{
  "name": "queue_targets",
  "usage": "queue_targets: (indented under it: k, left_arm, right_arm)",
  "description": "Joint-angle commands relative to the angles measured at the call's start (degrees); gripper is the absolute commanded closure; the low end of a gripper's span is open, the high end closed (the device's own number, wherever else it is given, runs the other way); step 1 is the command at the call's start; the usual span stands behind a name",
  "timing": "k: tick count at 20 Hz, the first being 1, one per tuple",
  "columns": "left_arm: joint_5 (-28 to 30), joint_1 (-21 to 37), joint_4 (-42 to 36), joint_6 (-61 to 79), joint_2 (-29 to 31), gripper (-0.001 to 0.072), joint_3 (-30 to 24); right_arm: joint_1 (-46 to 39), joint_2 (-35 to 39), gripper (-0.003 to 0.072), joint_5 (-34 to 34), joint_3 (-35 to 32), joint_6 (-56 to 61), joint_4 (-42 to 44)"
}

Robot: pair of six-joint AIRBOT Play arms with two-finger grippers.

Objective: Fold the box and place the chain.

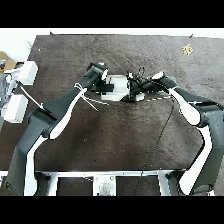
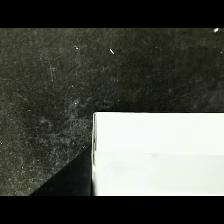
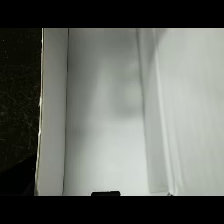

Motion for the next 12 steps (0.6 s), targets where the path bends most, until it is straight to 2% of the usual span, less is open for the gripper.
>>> queue_targets:
  k: [1,2,3,6,12]
  left_arm:
    - [0.0,0.0,-0.9,0.4,0.2,0.0695,0.1]
    - [1.2,0.0,-2.6,2.4,0.4,0.0352,0.0]
    - [2.3,0.0,-3.9,6.5,0.9,0.0092,0.0]
    - [1.1,0.3,-4.7,8.1,3.1,0.0090,-0.2]
    - [-6.9,2.1,-4.2,14.6,8.5,0.0089,-0.2]
  right_arm:
    - [0.0,0.0,0.0239,0.0,0.0,-0.1,0.0]
    - [0.0,0.0,0.0239,0.0,0.0,-0.1,0.0]
    - [0.0,0.0,0.0239,0.0,0.0,-0.1,0.0]
    - [0.0,0.0,0.0239,0.0,0.0,-0.1,0.0]
    - [0.0,0.0,0.0239,0.0,0.0,-0.1,0.0]
